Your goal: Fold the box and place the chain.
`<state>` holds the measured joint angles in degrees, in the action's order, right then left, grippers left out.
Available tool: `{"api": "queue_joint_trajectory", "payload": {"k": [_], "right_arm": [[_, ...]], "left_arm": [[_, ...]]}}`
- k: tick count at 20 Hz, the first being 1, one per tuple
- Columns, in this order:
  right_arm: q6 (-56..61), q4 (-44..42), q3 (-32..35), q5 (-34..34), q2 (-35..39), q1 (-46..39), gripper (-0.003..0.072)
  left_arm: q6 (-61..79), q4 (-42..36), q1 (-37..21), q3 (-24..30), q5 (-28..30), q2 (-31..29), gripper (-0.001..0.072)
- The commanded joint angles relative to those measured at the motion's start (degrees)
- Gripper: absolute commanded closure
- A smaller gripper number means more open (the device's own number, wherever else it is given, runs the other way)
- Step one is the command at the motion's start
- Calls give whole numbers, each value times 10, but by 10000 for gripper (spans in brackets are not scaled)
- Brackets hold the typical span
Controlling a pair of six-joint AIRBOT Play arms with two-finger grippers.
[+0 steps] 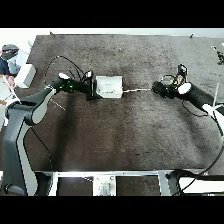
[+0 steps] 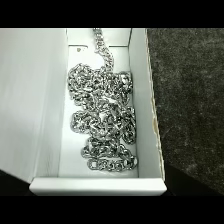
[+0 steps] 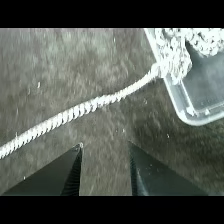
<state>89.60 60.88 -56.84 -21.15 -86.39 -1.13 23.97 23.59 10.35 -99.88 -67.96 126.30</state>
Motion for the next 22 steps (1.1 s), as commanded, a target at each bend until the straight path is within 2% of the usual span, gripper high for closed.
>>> {"api": "queue_joint_trajectory", "payload": {"k": [1, 4, 8, 10, 11, 13, 14, 17, 19, 22], "right_arm": [[7, -35, -7, 66, -45, 9, 367], [7, -66, -16, 102, -82, 9, 368], [7, -92, -16, 163, -92, 9, 370], [7, -98, -16, 182, -92, 9, 571], [7, -98, -16, 180, -92, 9, 581], [7, -99, -16, 168, -91, 14, 677], [5, -97, -16, 162, -86, 21, 678], [-16, -97, -16, 135, -40, 63, 678], [-49, -97, -16, 118, 15, 103, 678], [-70, -97, -16, 130, 108, 167, 677]], "left_arm": [[0, 0, 0, 0, 0, 0, 218], [0, 0, -1, 0, 0, 0, 218], [0, 0, -1, 0, 0, 0, 218], [0, 0, -1, 0, 0, 0, 218], [0, 0, 0, 0, 0, 0, 218], [0, 0, 0, 0, 0, 0, 218], [0, 0, 0, 0, 0, 0, 218], [0, 0, 0, 0, 0, 0, 218], [0, 0, -1, 0, 0, 0, 218], [0, 0, 0, 0, 0, 0, 218]]}}
